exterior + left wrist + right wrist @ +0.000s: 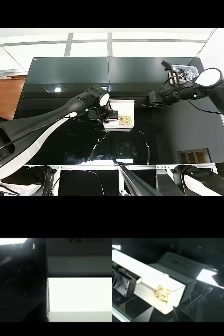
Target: Fold the box and place the chain.
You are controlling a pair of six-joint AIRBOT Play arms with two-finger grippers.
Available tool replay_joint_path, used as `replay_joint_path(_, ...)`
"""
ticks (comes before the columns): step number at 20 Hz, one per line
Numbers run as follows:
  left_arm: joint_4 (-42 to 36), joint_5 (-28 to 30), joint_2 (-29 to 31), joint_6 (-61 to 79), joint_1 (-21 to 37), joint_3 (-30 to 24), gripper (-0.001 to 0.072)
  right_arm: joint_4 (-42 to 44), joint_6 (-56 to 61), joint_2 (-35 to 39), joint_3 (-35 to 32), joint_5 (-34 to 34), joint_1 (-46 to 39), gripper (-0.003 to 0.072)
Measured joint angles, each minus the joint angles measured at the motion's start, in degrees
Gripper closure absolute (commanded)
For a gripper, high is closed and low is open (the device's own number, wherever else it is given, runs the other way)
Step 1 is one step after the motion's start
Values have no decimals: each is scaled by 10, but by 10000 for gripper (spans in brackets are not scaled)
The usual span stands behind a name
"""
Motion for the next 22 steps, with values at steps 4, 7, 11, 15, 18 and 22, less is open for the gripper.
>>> replay_joint_path(4, -15, 8, 6, -12, -3, 0, 194, -6, -6, 8, 0, 17, -28, 391)
replay_joint_path(7, 2, 9, 44, 12, -5, -1, 194, -16, -8, 10, 0, 21, -35, 391)
replay_joint_path(11, 79, -10, 147, 64, 7, -44, 194, -47, -8, 10, 0, 23, -38, 391)
replay_joint_path(15, 78, 39, 269, 115, 114, -179, 195, -85, -8, 10, 0, 8, -38, 391)
replay_joint_path(18, -101, 120, 323, 324, 197, -281, 190, -96, -9, 10, 0, -12, -38, 391)
replay_joint_path(22, -326, 154, 334, 770, 229, -364, -11, -103, -8, 10, 0, -33, -38, 391)
